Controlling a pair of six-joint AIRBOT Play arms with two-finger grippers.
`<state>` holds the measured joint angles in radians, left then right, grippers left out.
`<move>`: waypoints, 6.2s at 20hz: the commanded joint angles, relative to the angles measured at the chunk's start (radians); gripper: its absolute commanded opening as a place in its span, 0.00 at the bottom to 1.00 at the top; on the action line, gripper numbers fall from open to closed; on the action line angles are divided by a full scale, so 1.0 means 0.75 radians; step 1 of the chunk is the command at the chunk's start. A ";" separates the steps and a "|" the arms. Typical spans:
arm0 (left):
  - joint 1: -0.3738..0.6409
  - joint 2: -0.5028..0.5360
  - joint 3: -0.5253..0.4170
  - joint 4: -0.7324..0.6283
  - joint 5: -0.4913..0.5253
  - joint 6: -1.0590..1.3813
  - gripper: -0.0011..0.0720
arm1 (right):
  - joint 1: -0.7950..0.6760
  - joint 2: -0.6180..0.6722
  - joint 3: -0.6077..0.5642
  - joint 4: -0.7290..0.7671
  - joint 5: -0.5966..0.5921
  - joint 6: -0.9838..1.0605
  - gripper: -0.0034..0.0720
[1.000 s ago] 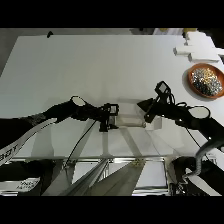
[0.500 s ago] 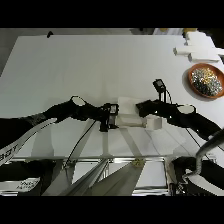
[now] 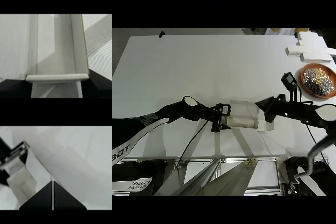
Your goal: Fold the box and place the chain.
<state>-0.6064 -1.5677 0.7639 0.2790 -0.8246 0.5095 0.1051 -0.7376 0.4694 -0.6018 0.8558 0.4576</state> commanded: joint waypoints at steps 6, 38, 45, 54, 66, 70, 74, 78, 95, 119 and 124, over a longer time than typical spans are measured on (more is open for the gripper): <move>0.000 0.000 -0.001 -0.002 0.001 -0.002 0.30 | -0.018 0.268 -0.012 -0.807 0.408 -0.134 0.06; 0.001 0.001 -0.001 -0.002 0.002 -0.002 0.30 | -0.017 -0.279 -0.186 -0.035 0.030 -1.008 0.22; 0.000 0.000 -0.001 -0.002 0.001 -0.002 0.30 | 0.068 -0.363 -0.186 0.071 -0.026 -1.022 0.32; 0.001 0.000 -0.001 -0.002 0.002 -0.002 0.30 | 0.078 -0.304 -0.186 -0.065 -0.100 -0.690 0.29; 0.000 0.000 -0.001 -0.002 0.001 -0.002 0.30 | -0.297 -0.019 -0.047 -0.472 0.039 0.683 0.06; 0.001 0.000 -0.001 -0.002 0.001 -0.002 0.30 | -0.375 -0.122 -0.047 -0.692 0.178 1.108 0.06; 0.000 0.000 -0.001 -0.002 0.001 -0.002 0.30 | -0.337 -0.258 -0.050 -0.662 0.239 1.140 0.06; 0.001 0.000 -0.001 -0.002 0.002 -0.002 0.30 | -0.168 -0.386 -0.050 -0.495 0.238 1.137 0.06; 0.001 0.000 -0.001 -0.002 0.001 -0.002 0.30 | -0.067 -0.235 -0.048 -0.303 0.335 1.018 0.31; 0.001 0.000 -0.001 -0.002 0.001 -0.002 0.30 | 0.105 -0.205 0.023 -0.534 0.173 1.379 0.44; 0.001 0.001 -0.001 -0.002 0.001 -0.002 0.30 | -0.004 -0.165 0.078 -0.530 0.297 1.321 0.35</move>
<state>-0.6064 -1.5677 0.7639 0.2768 -0.8238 0.5087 0.1486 -0.8799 0.5072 -0.9943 1.0176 1.4727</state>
